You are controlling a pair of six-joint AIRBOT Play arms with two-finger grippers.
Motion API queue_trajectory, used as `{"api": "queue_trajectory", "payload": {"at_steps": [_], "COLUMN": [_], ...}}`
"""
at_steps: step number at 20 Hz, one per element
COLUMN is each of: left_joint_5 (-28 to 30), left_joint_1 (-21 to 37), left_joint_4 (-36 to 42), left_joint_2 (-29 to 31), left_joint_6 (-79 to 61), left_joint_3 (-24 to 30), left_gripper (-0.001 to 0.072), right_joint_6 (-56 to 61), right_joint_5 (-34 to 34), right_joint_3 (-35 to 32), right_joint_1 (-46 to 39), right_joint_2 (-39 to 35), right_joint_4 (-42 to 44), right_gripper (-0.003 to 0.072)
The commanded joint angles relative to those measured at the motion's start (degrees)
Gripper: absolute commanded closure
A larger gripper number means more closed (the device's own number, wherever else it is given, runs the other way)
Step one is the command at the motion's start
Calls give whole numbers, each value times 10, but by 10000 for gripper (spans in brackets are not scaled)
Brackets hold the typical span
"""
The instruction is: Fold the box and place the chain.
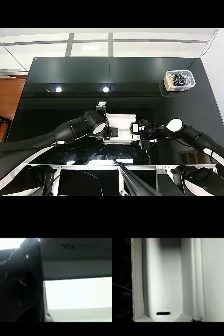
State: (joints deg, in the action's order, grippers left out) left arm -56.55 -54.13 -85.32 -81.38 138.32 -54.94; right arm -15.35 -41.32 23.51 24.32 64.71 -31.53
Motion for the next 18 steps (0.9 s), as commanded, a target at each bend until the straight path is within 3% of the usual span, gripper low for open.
{"api": "queue_trajectory", "payload": {"at_steps": [1, 3, 4, 5, 10, 12, 18], "left_joint_5": [-22, -33, -32, -27, -28, -36, -43], "left_joint_1": [0, 0, -1, -2, -8, -7, -4], "left_joint_4": [-15, -16, -10, -5, 4, 0, -12], "left_joint_2": [0, -4, -8, -13, -22, -22, -22], "left_joint_6": [-1, 0, -1, -2, -3, -3, -3], "left_joint_3": [-10, -12, -12, -12, -13, -20, -36], "left_gripper": [546, 567, 655, 686, 686, 686, 686], "right_joint_6": [0, 0, 0, 0, 12, 33, 98], "right_joint_5": [0, 0, 0, 0, 0, -2, -31], "right_joint_3": [0, 0, 0, 0, 0, 0, 18], "right_joint_1": [0, 0, 0, 0, 0, 0, 0], "right_joint_2": [0, 0, 0, 0, 0, -3, -67], "right_joint_4": [0, 0, 0, 0, 0, 0, -68], "right_gripper": [198, 198, 198, 198, 195, 47, 48]}}
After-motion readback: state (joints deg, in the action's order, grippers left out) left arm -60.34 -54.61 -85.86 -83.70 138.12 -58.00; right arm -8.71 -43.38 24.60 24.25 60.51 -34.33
